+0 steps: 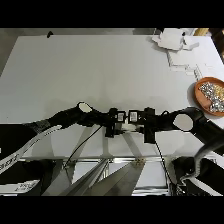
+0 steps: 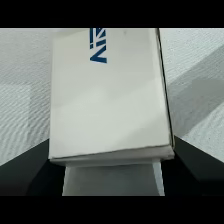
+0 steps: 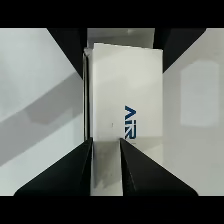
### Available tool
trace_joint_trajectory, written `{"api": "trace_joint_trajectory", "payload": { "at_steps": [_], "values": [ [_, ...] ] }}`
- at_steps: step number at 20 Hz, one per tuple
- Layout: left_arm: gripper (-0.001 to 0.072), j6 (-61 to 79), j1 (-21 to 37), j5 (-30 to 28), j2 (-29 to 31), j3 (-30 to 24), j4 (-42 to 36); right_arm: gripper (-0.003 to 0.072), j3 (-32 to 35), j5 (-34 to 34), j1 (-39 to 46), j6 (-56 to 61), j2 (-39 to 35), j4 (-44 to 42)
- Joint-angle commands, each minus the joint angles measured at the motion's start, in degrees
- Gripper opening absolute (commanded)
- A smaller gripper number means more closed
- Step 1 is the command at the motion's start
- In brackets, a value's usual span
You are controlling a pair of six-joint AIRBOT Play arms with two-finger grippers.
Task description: Fold the box and place the chain.
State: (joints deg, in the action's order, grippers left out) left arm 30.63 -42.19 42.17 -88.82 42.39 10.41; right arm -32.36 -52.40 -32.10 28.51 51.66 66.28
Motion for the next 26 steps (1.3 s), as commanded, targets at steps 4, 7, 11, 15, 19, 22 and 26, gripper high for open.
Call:
{"api": "trace_joint_trajectory", "payload": {
  "at_steps": [4, 7, 11, 15, 19, 22, 26],
  "values": [
    [0.0341, -0.02, -0.02, 0.07, 0.02, 0.00, 0.11, 0.0310, 0.46, 0.33, -0.04, -0.02, -0.87, -4.09],
    [0.0341, -0.02, -0.02, 0.07, 0.02, 0.00, 0.11, 0.0319, 0.44, 0.31, -0.02, -0.02, -3.96, -4.13],
    [0.0341, -0.02, -0.02, 0.07, 0.02, 0.00, 0.11, 0.0310, 0.46, -1.03, 0.09, 0.00, -5.95, -5.07],
    [0.0341, -0.02, -0.02, 0.04, 0.02, 0.00, 0.11, 0.0017, 0.48, -1.49, 0.09, 0.02, -4.35, -4.68],
    [0.0341, -0.02, -0.04, 0.04, 0.02, 0.00, 0.11, 0.0017, 0.48, -3.58, 0.09, 0.04, 0.72, -4.66],
    [0.0341, -0.02, -0.04, 0.07, 0.02, 0.00, 0.11, 0.0018, 0.48, -3.89, 0.07, 0.20, 3.54, -4.87],
    [0.0341, -0.02, -0.02, 0.04, 0.02, 0.00, 0.11, 0.0018, 0.48, -3.91, 0.07, 0.20, 4.83, -5.07]
  ]
}}
